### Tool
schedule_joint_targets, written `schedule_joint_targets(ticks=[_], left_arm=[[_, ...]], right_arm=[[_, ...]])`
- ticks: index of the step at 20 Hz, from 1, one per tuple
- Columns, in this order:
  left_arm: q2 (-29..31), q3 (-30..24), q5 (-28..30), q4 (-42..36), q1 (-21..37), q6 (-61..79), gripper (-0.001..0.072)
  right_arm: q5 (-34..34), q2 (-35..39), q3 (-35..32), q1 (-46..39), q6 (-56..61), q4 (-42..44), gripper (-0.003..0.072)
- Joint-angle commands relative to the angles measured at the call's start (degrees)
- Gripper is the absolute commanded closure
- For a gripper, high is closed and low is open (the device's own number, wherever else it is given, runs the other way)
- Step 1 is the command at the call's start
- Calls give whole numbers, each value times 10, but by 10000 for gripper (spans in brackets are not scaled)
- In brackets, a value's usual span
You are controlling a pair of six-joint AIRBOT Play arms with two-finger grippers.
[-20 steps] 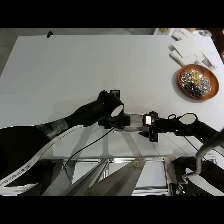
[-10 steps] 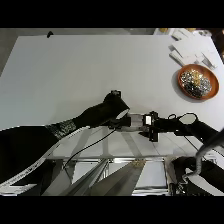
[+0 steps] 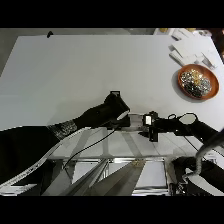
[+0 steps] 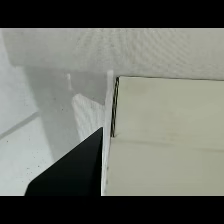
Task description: Fold the box and place the chain.
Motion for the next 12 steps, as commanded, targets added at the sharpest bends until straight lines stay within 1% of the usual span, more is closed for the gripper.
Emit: schedule_joint_targets(ticks=[1, 4, 5, 6, 8, 12], left_arm=[[-1, 0, 0, 10, 0, -1, 560], [-12, 0, 0, 5, -2, 0, 563], [-13, 0, 0, 5, -3, 0, 607], [-13, 0, 0, 5, -3, 0, 675], [-12, 0, 0, 2, -3, 0, 704], [-12, 0, 0, 1, -2, 0, 694]], right_arm=[[0, 0, 0, 0, 0, 0, 371], [0, 0, 0, 0, 0, 0, 371], [0, 0, 0, 0, 0, 0, 371], [0, 0, 0, 0, 0, 0, 371], [0, 0, 0, 0, 0, 0, 371], [0, 0, 0, 0, 0, 0, 371]])
